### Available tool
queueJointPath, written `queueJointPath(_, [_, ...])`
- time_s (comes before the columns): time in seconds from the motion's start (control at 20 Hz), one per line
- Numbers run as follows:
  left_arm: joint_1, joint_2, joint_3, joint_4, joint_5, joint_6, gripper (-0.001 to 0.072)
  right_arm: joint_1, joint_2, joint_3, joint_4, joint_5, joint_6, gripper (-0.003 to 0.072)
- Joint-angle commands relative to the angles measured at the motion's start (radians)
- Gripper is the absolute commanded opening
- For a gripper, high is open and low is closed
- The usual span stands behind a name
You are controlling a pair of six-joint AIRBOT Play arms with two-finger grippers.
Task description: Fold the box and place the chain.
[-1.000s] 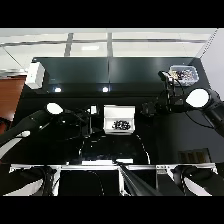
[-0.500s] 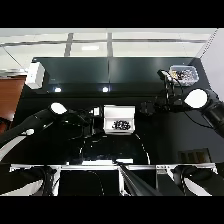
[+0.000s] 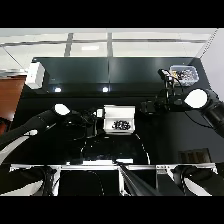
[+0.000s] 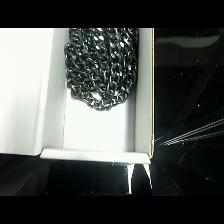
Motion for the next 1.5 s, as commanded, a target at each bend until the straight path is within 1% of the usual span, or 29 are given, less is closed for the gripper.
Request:
queueJointPath(0.0, [-0.011,-0.001,0.001,-0.005,0.014,0.006,0.0663,0.001,0.000,0.000,0.000,-0.003,0.000,0.0245])
queueJointPath(0.05, [-0.011,-0.001,0.001,-0.006,0.021,0.005,0.0546,0.001,0.000,0.000,0.000,-0.003,0.000,0.0245])
queueJointPath(0.1, [-0.011,-0.001,0.001,-0.005,0.020,0.005,0.0411,0.001,0.000,0.000,0.000,-0.009,0.000,0.0245])
queueJointPath(0.15, [-0.011,-0.001,0.001,-0.005,0.020,0.005,0.0372,0.001,0.000,0.000,0.000,-0.016,0.000,0.0245])
queueJointPath(0.25, [-0.011,-0.001,0.001,-0.005,0.020,0.005,0.0373,-0.002,0.000,0.001,0.034,-0.046,0.003,0.0246])
queueJointPath(0.35, [-0.011,-0.001,0.001,-0.004,0.020,0.005,0.0372,-0.018,0.000,0.024,0.202,-0.068,-0.035,0.0247])
queueJointPath(0.4, [-0.011,-0.001,0.001,-0.004,0.021,0.005,0.0373,-0.020,0.000,0.048,0.275,-0.077,-0.093,0.0285])
queueJointPath(0.45, [-0.011,-0.001,0.001,-0.004,0.020,0.005,0.0372,-0.019,0.000,0.072,0.311,-0.093,-0.124,0.0525])
queueJointPath(0.5, [-0.011,-0.001,0.001,-0.004,0.020,0.005,0.0373,-0.018,0.000,0.089,0.309,-0.113,-0.153,0.0700])
queueJointPath(0.55, [-0.011,-0.001,0.001,-0.004,0.021,0.005,0.0372,-0.019,-0.001,0.090,0.304,-0.143,-0.189,0.0700])
queueJointPath(0.6, [-0.011,-0.001,0.001,-0.002,0.020,0.005,0.0372,-0.021,-0.010,0.090,0.262,-0.164,-0.196,0.0698])
queueJointPath(0.85, [-0.011,-0.001,0.001,-0.002,0.020,0.005,0.0372,0.002,-0.127,0.073,-0.005,-0.172,-0.205,0.0697])
queueJointPath(0.9, [-0.011,-0.001,0.001,-0.002,0.020,0.005,0.0372,0.001,-0.158,0.073,-0.006,-0.171,-0.258,0.0697])
queueJointPath(1.0, [-0.011,-0.001,0.001,-0.002,0.020,0.005,0.0373,0.016,-0.193,0.073,0.012,-0.147,-0.460,0.0697])
queueJointPath(1.15, [-0.011,-0.001,0.001,-0.002,0.020,0.005,0.0373,0.058,-0.175,0.085,0.023,-0.068,-0.833,0.0697])
queueJointPath(1.25, [-0.011,-0.001,0.001,-0.002,0.020,0.005,0.0373,0.079,-0.150,0.103,0.027,0.006,-1.004,0.0697])
queueJointPath(1.35, [-0.011,-0.001,0.001,-0.002,0.020,0.005,0.0372,0.088,-0.138,0.101,0.074,0.109,-1.089,0.0696])
queueJointPath(1.45, [-0.011,-0.001,0.001,-0.002,0.020,0.005,0.0373,0.089,-0.138,0.064,0.159,0.112,-1.142,0.0697])
